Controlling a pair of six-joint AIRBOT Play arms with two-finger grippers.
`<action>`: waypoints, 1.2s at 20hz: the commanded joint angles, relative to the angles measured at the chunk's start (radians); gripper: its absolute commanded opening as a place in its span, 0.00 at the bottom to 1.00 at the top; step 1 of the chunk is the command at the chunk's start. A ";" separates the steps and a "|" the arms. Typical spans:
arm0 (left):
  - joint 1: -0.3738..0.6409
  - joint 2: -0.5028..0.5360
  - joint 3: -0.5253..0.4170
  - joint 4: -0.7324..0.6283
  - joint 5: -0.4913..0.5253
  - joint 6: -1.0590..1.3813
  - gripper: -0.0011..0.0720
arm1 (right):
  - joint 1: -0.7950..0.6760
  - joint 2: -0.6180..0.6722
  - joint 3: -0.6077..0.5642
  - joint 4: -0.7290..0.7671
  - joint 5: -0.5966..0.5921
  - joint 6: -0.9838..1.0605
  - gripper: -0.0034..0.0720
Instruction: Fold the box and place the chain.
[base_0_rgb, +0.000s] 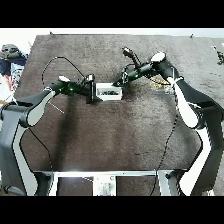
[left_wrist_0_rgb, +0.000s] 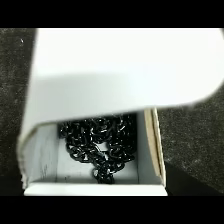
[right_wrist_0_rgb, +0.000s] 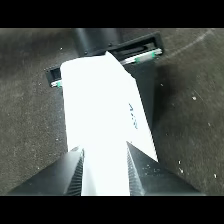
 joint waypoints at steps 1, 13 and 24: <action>0.001 0.000 0.000 0.000 0.000 0.000 0.24 | 0.029 0.002 0.001 -0.030 0.004 -0.063 0.45; 0.001 0.000 0.000 0.000 0.000 0.000 0.24 | 0.079 0.002 0.001 -0.183 -0.131 -0.103 0.45; 0.001 0.000 0.000 0.000 0.000 0.000 0.24 | 0.078 0.047 0.001 -0.235 -0.142 -0.103 0.26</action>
